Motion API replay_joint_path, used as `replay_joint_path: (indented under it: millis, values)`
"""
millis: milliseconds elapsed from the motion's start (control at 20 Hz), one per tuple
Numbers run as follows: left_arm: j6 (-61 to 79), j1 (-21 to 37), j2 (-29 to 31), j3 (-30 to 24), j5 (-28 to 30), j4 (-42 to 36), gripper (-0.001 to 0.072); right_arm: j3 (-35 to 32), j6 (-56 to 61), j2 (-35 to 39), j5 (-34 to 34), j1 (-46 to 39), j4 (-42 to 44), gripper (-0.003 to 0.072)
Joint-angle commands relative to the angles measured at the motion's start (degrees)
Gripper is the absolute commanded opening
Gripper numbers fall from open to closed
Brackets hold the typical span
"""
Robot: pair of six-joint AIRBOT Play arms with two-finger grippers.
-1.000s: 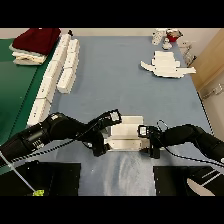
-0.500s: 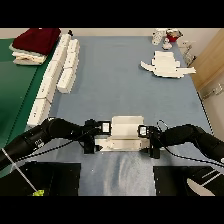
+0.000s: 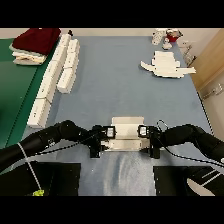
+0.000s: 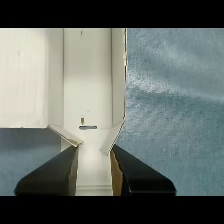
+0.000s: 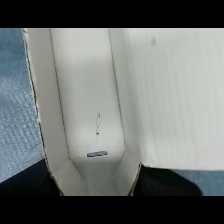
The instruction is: Fold the box.
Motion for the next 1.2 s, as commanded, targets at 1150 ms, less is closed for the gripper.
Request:
replay_joint_path:
  millis: [1150]
  values:
    - [-4.9, 2.6, -1.8, 2.3, -3.0, 4.3, 0.0065, 0.0, 0.0, 0.0, 0.0, 0.0, 0.0, 0.0509]
